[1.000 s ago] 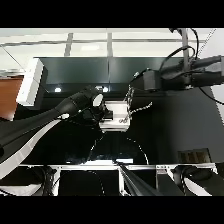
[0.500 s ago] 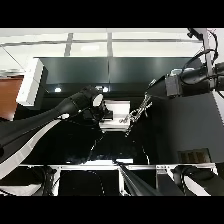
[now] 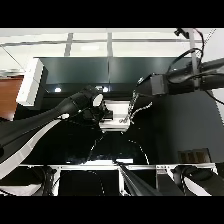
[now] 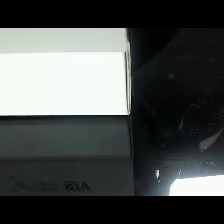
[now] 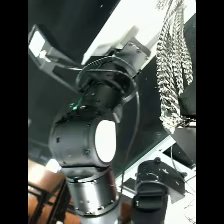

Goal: Fold the box and place the chain.

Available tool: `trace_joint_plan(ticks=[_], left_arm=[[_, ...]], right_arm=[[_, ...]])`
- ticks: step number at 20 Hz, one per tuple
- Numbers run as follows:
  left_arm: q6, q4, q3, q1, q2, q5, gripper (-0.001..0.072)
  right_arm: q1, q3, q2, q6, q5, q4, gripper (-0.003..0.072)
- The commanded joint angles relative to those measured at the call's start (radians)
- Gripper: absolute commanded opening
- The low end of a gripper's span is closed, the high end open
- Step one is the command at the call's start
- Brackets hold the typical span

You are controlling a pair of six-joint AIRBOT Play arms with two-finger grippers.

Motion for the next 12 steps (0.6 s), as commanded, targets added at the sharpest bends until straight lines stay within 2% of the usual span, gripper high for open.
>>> trace_joint_plan(ticks=[1,8,12], left_arm=[[0.000,0.001,0.000,-0.001,0.000,0.000,0.0031],[0.000,0.000,0.000,-0.001,0.000,0.002,0.0031],[0.000,0.001,0.000,-0.001,0.000,0.002,0.0031]], right_arm=[[0.024,0.000,-0.040,-0.003,-0.038,-0.004,0.0018],[0.039,-0.004,-0.075,-0.038,-0.043,-0.008,0.0019],[0.040,-0.122,-0.080,-0.046,-0.094,-0.006,0.0019]])
